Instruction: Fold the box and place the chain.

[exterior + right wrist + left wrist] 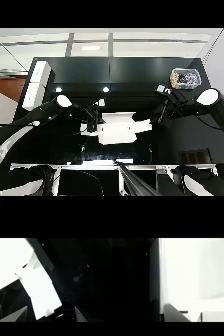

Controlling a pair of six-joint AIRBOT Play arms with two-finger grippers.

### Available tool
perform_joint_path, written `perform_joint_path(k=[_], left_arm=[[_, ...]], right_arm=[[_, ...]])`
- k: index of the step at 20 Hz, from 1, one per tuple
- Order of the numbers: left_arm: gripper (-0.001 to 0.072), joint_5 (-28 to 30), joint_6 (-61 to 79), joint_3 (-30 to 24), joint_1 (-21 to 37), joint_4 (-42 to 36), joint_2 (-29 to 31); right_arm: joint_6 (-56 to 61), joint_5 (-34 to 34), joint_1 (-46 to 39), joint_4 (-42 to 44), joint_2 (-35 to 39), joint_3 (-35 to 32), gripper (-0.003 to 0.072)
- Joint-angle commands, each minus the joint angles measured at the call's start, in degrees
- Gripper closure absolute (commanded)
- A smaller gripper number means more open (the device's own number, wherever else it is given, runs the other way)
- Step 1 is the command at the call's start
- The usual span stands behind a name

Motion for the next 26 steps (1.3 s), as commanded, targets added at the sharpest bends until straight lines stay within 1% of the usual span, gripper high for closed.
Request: perform_joint_path(k=[1,5,8,11,17,20,22,26], left_arm=[[0.0681,0.55,0.81,0.07,-0.28,0.68,-0.79],[0.0680,-0.74,0.79,0.07,-0.31,5.42,-0.79],[0.0680,-0.68,0.79,0.07,-0.31,5.90,-0.79],[0.0680,-1.79,1.88,0.02,-0.42,5.97,-0.79],[0.0681,-1.03,3.10,-0.07,-1.27,7.41,-1.09],[0.0681,-0.17,3.10,-0.07,-2.21,7.37,-1.09],[0.0681,-0.24,3.06,-0.07,-2.10,7.39,-1.09],[0.0681,-0.22,2.89,-0.07,-2.10,7.39,-1.09]], right_arm=[[-4.00,-3.56,3.13,-0.44,-0.02,-1.53,-0.0016],[-5.11,-5.77,3.52,-0.46,-0.02,-4.07,-0.0017],[-5.11,-5.64,3.56,-0.09,-0.04,-4.15,-0.0017],[-5.11,-5.62,4.13,0.00,-0.04,-5.38,-0.0017],[-5.11,-6.86,9.88,0.44,-0.11,-9.88,-0.0017],[-5.14,-9.40,13.73,2.64,-0.11,-10.75,-0.0017],[-5.95,-11.47,16.28,2.51,-0.13,-11.04,-0.0017],[-6.84,-12.24,17.59,2.05,-0.13,-11.04,-0.0017]])
